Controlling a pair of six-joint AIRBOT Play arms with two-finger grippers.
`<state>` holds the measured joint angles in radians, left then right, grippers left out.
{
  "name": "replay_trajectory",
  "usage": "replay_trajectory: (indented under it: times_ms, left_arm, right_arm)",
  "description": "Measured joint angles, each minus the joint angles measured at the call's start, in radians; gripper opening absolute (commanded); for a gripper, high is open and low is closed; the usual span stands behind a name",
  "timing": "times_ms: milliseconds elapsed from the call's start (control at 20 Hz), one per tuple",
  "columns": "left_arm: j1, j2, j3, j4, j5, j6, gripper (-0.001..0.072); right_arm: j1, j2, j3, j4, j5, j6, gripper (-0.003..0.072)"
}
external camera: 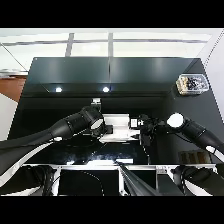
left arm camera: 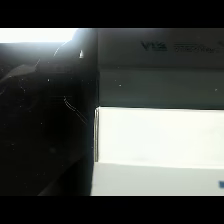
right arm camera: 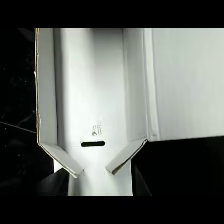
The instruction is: Fold the box and place the chain.
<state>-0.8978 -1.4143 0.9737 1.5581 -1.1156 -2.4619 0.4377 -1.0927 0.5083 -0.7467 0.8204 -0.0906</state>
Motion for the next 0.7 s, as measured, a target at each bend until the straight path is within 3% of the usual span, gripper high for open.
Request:
replay_trajectory:
  times_ms: [700]
  left_arm:
    - [0.000, 0.000, 0.000, 0.000, -0.005, 0.004, 0.0028]
  right_arm:
    - [0.068, -0.038, 0.000, 0.145, -0.013, 0.053, 0.0297]
